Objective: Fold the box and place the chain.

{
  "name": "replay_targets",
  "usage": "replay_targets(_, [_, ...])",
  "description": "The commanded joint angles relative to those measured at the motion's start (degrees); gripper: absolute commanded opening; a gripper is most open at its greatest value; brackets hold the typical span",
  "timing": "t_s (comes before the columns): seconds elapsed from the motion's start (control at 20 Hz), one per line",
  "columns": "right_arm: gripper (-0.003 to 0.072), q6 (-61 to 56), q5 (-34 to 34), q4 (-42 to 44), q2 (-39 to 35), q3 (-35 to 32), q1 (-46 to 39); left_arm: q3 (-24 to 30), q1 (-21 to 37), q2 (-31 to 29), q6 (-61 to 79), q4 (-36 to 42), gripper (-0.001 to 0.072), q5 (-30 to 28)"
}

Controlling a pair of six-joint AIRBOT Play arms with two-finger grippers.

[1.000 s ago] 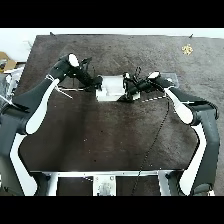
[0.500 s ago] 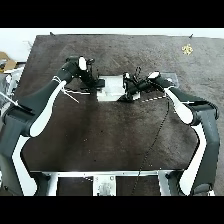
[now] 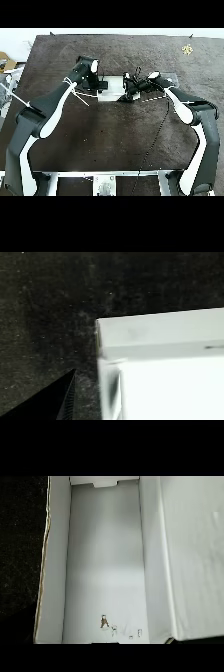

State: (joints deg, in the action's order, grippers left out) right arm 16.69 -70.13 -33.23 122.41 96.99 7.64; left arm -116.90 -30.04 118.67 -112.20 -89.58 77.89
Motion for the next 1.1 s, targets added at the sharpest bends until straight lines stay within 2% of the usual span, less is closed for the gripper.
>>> replay_targets(0.0, [0.0318,0.0,0.0,0.0,0.0,0.0,0.0,-2.1,-1.3,1.7,-2.9,-3.5,0.0292,1.5])
replay_targets(0.45, [0.0318,0.0,0.0,0.0,0.0,0.0,0.0,-2.1,-2.0,3.3,-7.8,-4.7,0.0281,-0.5])
replay_targets(0.55, [0.0318,0.0,0.0,0.0,0.0,0.0,0.0,-2.1,-2.0,3.3,-9.4,-4.6,0.0232,-0.3])
replay_targets(0.6, [0.0318,0.0,0.0,0.0,0.0,0.0,0.0,-2.1,-2.0,3.3,-9.4,-4.6,0.0231,-0.4])
replay_targets(0.7, [0.0318,0.0,0.0,0.0,0.0,0.0,0.0,-2.1,-2.0,3.3,-9.9,-4.5,0.0162,-0.5])
replay_targets(0.75, [0.0318,0.0,0.0,0.0,0.0,0.0,0.0,-2.1,-2.0,3.3,-10.8,-4.5,0.0160,-0.5])
replay_targets(0.8, [0.0318,0.0,0.0,0.0,0.0,0.0,0.0,-2.1,-2.0,3.3,-10.9,-4.5,0.0041,-0.5])
replay_targets(0.9, [0.0318,0.0,0.0,0.0,0.0,0.0,0.0,-2.1,-2.0,3.1,-10.8,-4.5,0.0010,-0.5])
replay_targets(1.05, [0.0318,0.0,0.0,0.0,0.0,0.0,0.0,-1.7,-1.3,3.5,-10.8,-3.0,0.0010,0.1])
